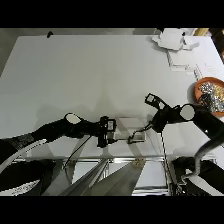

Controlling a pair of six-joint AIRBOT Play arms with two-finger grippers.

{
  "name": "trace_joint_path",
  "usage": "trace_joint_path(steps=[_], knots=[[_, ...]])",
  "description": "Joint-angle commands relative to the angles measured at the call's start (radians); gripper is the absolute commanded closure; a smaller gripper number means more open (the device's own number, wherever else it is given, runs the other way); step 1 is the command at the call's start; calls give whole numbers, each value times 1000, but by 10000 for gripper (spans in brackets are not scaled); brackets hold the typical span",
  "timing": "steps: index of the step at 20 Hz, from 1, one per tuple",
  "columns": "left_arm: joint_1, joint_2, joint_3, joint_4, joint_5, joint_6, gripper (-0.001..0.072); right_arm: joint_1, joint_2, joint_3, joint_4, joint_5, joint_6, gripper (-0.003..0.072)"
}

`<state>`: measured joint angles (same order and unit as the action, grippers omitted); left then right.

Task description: Fold the box and place the chain.

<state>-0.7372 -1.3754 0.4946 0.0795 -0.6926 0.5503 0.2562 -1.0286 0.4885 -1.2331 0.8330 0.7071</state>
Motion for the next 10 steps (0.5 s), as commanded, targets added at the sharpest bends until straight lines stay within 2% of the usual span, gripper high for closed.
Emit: trace_joint_path(steps=[1, 6, 8, 9, 10], knots=[[0, 0, 0, 0, 0, 0, 438, -1, -39, -1, 10, -31, -1, 426], [0, 0, 0, 0, 0, 0, 438, 7, -69, -1, 41, -36, -1, 444], [0, 0, 0, 0, 0, 0, 438, 6, -69, -1, 40, -21, 0, 533], [0, 0, 0, 0, 0, 0, 438, 6, -68, -1, 36, -9, 0, 540], [0, 0, 0, 0, 0, 0, 438, 6, -65, -1, 33, 8, -1, 639]])
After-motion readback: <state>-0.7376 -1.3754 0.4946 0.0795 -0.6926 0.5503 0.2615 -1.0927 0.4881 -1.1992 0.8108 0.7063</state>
